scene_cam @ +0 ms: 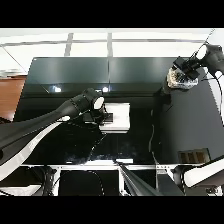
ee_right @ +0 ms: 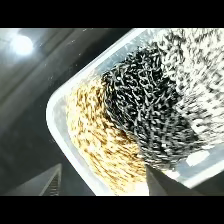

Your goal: Fold the box and place the chain.

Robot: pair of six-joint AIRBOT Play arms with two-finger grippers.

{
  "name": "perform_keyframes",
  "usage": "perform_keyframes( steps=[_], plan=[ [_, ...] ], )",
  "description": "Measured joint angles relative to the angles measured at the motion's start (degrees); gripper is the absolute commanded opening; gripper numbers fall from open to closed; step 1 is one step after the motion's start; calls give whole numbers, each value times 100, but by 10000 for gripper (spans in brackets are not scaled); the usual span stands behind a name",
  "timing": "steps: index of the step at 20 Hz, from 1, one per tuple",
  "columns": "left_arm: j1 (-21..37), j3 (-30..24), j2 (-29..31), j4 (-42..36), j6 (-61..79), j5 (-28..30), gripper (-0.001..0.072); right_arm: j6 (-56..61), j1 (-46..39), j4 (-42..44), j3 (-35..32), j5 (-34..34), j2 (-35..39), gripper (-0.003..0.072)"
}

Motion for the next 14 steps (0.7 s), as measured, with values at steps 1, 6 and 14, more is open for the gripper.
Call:
perform_keyframes(
  steps=[1,6,14],
  plan=[
    [0,0,0,0,2,-13,25,144,-61,197,155,90,-140,547],
    [0,0,0,9,92,-28,25,455,-216,741,492,236,-466,548],
    [0,0,0,11,136,26,25,247,-249,798,568,398,-557,549]
  ],
)
